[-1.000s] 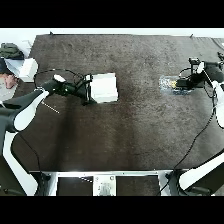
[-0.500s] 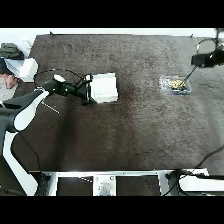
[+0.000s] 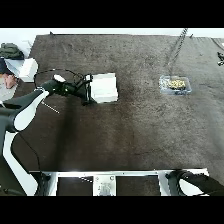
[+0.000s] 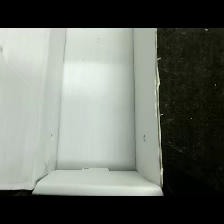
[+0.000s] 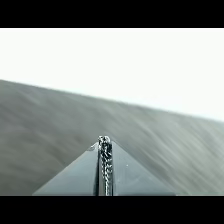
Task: Fold the box and place the chain.
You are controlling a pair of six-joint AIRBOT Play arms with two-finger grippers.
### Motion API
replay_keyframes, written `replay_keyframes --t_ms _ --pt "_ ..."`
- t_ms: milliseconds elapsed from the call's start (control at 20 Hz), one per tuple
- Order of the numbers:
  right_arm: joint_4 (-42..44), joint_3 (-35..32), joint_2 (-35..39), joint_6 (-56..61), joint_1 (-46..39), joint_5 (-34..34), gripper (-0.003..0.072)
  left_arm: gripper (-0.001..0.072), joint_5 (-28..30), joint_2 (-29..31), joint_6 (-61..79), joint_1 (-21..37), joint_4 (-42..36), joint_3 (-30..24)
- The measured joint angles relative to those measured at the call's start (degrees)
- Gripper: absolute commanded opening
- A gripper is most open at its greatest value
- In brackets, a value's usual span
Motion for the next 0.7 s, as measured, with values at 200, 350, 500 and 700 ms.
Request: replay_keyframes --t_ms 200,350,500,700 --pt "2.6 0.2 -0.8 -1.5 9.7 -4.1 -0.0006 0.0462 0.0 0.0 0.0 0.0 0.0 0.0" --pt "3.3 0.2 -3.8 -2.3 15.4 -4.7 -0.0006 0.0463 0.0 0.0 0.0 0.0 0.0 0.0" --pt "3.6 -0.2 -7.7 -2.6 19.6 -3.8 -0.0006 0.0462 0.0 0.0 0.0 0.0 0.0 0.0" --pt "3.8 -3.4 -12.0 -2.8 22.6 -2.9 -0.0007 0.0462 0.0 0.0 0.0 0.0 0.0 0.0"
